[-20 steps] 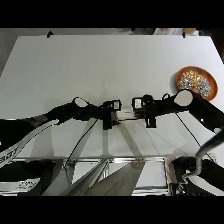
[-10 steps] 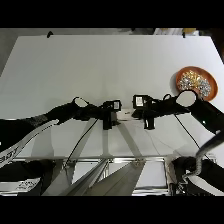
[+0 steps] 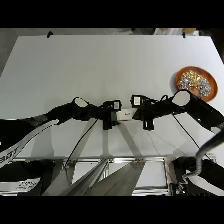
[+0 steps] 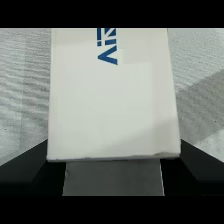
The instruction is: Fold the box and place the chain.
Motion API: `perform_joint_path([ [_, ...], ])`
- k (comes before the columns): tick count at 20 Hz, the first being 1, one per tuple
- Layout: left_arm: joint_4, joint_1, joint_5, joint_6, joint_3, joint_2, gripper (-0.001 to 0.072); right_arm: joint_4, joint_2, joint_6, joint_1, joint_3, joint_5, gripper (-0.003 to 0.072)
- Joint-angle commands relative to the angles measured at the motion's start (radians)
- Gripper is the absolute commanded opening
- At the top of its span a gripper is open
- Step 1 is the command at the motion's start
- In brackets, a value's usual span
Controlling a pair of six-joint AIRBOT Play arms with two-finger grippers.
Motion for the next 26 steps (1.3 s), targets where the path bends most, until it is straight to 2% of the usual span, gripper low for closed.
perform_joint_path([
  [1, 0.0, 0.0, 0.001, 0.0, 0.0, 0.0, 0.0208, -0.017, -0.013, 0.011, 0.0, -0.001, 0.004, 0.001],
  [16, 0.0, 0.0, 0.0, 0.0, 0.0, 0.0, 0.0208, -0.028, -0.008, 0.033, 0.0, -0.05, -0.063, 0.001],
  [21, 0.0, 0.0, 0.0, 0.0, 0.0, 0.0, 0.0208, -0.023, 0.138, 0.045, -0.018, -0.048, -0.092, 0.001],
  [24, 0.0, 0.0, 0.0, 0.0, 0.0, 0.0, 0.0208, -0.058, 0.222, 0.25, -0.105, -0.048, -0.079, 0.001],
  [26, 0.0, 0.0, 0.001, 0.0, 0.0, 0.0, 0.0208, -0.197, 0.243, 0.608, -0.193, -0.048, -0.016, 0.001],
])
